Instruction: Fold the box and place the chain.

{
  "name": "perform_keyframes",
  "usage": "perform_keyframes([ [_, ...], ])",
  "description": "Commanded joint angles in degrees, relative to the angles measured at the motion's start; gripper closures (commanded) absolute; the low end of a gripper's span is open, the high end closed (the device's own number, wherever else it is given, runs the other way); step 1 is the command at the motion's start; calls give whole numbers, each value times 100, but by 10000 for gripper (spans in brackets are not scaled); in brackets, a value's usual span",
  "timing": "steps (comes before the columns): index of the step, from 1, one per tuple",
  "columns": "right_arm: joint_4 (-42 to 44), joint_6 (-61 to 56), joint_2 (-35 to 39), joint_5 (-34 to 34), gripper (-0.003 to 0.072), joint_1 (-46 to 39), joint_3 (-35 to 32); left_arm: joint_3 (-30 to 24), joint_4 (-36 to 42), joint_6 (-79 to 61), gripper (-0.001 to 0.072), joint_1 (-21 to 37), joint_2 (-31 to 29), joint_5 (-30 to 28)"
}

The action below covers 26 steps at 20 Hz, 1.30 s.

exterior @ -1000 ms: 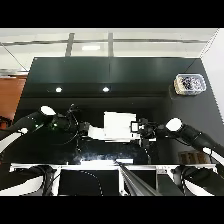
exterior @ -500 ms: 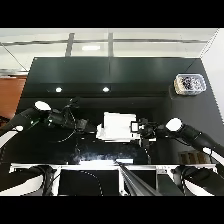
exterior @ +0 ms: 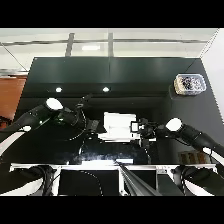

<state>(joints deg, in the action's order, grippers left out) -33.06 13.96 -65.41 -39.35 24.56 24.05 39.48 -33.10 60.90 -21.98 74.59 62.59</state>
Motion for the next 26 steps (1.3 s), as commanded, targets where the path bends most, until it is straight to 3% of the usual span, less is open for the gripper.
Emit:
perform_keyframes([
  [1, 0, 0, -4, 4, 279, -2, -2, 328, -739, 822, 52, -470, -4, -282],
  [2, 2, 0, -4, 11, 278, -2, -2, 424, -973, 1064, 87, -577, -4, -284],
  [6, 2, -2, -4, 92, 278, -2, -2, 737, -1539, 1770, 93, -866, -4, -321],
  [8, 2, 0, -4, 92, 279, -2, -2, 813, -1613, 1867, 247, -935, -4, -317],
  [14, 2, 0, -4, 90, 278, -2, -2, 826, -2135, 2608, 247, -1250, 0, -516],
  [20, 2, -2, -4, 90, 278, 0, -2, 828, -3254, 4284, 247, -1967, 7, -1379],
  [26, 4, -2, -4, 92, 278, 0, -2, 1075, -4787, 5923, 247, -2476, 127, -984],
])
